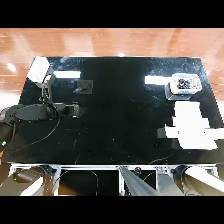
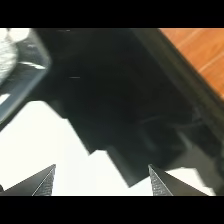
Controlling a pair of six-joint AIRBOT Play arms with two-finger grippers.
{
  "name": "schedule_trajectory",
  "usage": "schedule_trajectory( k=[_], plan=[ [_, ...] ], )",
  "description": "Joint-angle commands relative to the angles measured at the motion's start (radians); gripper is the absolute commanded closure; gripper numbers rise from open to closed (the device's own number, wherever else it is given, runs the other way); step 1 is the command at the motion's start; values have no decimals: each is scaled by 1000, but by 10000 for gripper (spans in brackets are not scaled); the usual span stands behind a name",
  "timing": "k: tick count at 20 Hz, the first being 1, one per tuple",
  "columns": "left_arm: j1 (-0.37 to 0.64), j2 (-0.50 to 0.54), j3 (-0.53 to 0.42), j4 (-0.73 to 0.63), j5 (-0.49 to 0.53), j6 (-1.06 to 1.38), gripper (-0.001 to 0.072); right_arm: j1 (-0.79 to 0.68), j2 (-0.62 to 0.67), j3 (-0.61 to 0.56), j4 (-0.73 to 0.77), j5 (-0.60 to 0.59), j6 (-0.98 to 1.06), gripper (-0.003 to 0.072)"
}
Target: Fold the box and place the chain.
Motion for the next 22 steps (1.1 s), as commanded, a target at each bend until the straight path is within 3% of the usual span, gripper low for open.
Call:
schedule_trajectory(
  k=[1, 5, 8, 19, 20, 22],
  plan=[
    [0, -4, 1, 5, -29, 4, 80, -253, -212, 122, 137, 237, -190, -21],
    [0, -13, 1, -1, -36, -11, 80, -271, -383, 265, 101, 364, -189, -21],
    [0, -31, 1, -1, -21, -23, 80, -209, -415, 267, -88, 385, -168, -21],
    [-3, -89, 1, -26, 2, -27, 80, -41, -484, 266, -145, 457, -121, -20],
    [-3, -89, 1, -26, 1, -27, 80, -33, -484, 266, -145, 470, -120, 9],
    [-3, -89, 1, -26, 0, -27, 80, -24, -484, 266, -159, 516, -118, 305]
  ],
)
